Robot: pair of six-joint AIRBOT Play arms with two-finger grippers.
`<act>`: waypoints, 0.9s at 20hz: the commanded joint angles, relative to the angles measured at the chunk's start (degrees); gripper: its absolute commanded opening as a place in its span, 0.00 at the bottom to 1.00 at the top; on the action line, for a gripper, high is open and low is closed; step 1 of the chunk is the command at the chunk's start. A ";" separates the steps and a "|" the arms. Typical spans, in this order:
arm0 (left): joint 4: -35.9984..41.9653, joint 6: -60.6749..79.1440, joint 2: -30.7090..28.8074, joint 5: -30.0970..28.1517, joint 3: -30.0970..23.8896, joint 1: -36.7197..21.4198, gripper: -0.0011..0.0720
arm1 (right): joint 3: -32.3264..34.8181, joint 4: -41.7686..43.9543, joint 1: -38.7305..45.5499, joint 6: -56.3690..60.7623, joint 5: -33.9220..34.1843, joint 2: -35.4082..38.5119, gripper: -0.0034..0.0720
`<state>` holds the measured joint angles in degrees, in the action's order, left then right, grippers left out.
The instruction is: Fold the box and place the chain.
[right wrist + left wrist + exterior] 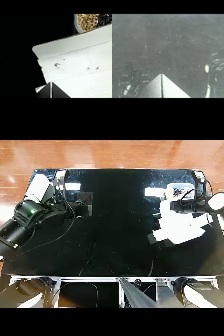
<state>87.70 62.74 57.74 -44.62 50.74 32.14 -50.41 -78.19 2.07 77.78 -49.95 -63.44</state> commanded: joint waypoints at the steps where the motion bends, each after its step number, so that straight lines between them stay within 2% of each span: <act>1: 0.66 -0.02 0.02 -0.20 -0.02 0.00 0.04 | 0.00 0.00 -0.04 0.02 -0.02 -0.02 0.09; 11: 2.95 1.57 0.17 -0.57 -0.04 0.26 0.04 | 0.00 0.00 -0.04 0.00 -0.02 -0.04 0.09; 14: 2.69 1.62 3.08 1.01 -1.31 0.37 0.04 | 0.00 0.15 -0.04 0.02 0.02 -0.02 0.09; 16: 6.60 3.48 5.46 -0.37 -1.66 1.18 0.04 | 0.00 0.24 -0.07 0.02 0.74 -0.02 0.09; 18: 7.76 4.94 6.64 1.36 -1.64 3.26 0.04 | 0.00 0.31 -0.07 0.02 2.69 -0.02 0.09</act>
<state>92.97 65.69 62.35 -44.53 49.41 33.71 -50.41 -78.04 2.07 77.78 -49.15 -63.44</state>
